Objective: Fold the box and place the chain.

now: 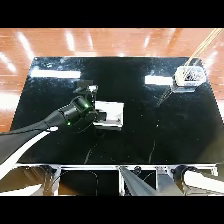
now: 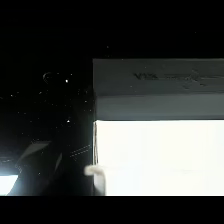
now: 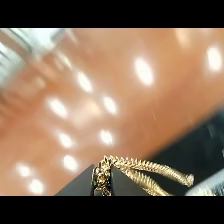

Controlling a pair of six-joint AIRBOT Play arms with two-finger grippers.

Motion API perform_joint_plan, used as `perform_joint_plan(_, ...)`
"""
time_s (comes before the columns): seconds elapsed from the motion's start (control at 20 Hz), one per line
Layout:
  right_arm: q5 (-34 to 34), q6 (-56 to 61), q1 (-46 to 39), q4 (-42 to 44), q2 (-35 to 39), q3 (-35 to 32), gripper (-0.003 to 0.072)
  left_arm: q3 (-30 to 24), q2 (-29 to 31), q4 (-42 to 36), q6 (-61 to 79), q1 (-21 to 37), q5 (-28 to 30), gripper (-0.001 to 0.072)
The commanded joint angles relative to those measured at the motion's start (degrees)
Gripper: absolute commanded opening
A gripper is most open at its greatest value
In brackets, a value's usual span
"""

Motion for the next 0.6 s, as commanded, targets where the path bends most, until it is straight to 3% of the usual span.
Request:
perform_joint_plan(0.0, -2.36, -5.09, 0.96, 0.07, 8.72, 3.04, 0.0031, 0.00, -0.04, -0.04, 0.02, -0.04, 0.00, 0.0027)
perform_joint_plan(0.35, -0.76, -14.23, 12.04, 0.39, 13.00, 21.11, 0.0031, 0.00, -0.04, -0.70, 0.02, -0.04, 0.00, 0.0027)
perform_joint_plan(0.55, -3.02, -17.27, 20.65, 0.20, 15.63, 22.47, 0.0032, 0.00, -0.04, -0.68, 0.02, -0.04, 0.04, 0.0027)
